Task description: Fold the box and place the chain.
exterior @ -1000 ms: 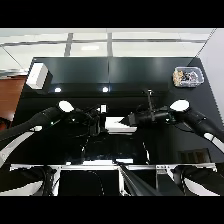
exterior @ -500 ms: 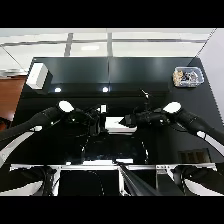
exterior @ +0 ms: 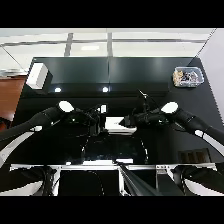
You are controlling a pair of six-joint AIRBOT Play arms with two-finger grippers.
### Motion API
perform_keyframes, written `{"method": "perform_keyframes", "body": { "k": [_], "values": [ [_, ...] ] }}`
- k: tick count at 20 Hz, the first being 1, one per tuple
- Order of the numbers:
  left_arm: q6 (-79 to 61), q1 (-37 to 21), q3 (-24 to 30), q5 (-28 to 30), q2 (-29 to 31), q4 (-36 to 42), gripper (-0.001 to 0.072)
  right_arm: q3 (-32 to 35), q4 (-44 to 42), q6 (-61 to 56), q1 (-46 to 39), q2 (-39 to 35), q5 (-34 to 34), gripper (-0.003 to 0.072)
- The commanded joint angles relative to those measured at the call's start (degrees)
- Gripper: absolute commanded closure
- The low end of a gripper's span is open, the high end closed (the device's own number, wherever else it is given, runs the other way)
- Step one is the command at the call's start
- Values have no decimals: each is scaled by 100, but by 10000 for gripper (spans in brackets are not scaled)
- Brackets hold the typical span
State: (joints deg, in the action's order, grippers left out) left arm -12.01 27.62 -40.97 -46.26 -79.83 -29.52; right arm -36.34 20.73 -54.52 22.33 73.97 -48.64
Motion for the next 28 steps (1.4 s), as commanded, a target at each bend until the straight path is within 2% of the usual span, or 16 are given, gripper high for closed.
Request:
{"method": "perform_keyframes", "body": {
  "k": [1,5,11,12,13,17,20,22,26,28],
  "values": [
    [4,0,-4,-4,-2,4,309,-42,-151,382,-85,-94,-262,671],
    [4,0,-4,-4,-2,7,310,-247,-168,483,-734,-734,-1095,671],
    [98,-11,-7,-76,57,-24,296,-258,83,326,-2378,-1731,-2214,671],
    [96,-11,-7,-70,109,-44,118,-258,94,310,-2645,-1836,-2363,671],
    [111,-11,-7,-33,179,-59,-8,-258,87,308,-2883,-1926,-2509,671],
    [116,-11,-39,-74,809,-321,-6,-258,98,313,-3501,-2061,-2892,671],
    [286,151,-345,-63,916,140,-3,-258,103,367,-3569,-2061,-2693,671],
    [289,417,-662,79,664,476,-2,-258,101,402,-3567,-2061,-2564,671],
    [876,804,-1364,76,-212,487,-1,-258,101,494,-3567,-2061,-2546,671],
    [1104,822,-1515,42,-483,492,-1,-258,105,557,-3567,-2061,-2549,671]
  ]
}}
